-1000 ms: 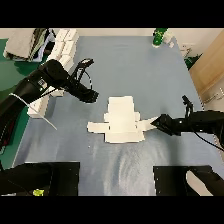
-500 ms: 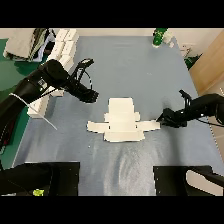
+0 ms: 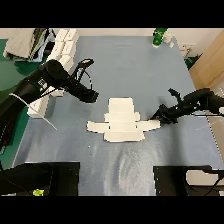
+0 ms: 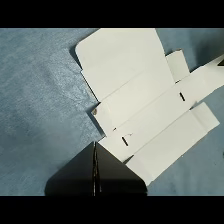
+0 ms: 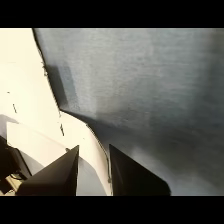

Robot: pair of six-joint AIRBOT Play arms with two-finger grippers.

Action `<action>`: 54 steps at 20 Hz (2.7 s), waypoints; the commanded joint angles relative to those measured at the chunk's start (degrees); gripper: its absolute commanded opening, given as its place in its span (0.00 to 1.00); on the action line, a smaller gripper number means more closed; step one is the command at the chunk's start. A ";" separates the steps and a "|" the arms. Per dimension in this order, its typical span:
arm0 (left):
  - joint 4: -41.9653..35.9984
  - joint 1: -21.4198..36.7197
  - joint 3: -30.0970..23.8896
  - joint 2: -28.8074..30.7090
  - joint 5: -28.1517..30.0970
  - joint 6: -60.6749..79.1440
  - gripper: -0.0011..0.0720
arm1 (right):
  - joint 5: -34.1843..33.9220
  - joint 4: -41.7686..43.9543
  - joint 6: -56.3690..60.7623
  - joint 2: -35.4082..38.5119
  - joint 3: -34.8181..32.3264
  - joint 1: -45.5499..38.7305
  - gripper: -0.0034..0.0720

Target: Fold the box.

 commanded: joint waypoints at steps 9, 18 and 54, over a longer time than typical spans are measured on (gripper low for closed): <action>-0.11 0.00 0.07 -0.02 1.36 0.02 0.03 | 2.14 3.17 -2.34 -1.20 -0.39 9.18 0.11; -1.09 -0.04 0.04 -0.02 5.46 0.00 0.03 | 11.32 3.06 0.28 10.40 -8.87 20.79 0.05; -28.74 9.62 -2.21 -22.86 -12.61 29.79 0.73 | 24.96 1.75 2.49 33.68 -26.93 28.68 0.05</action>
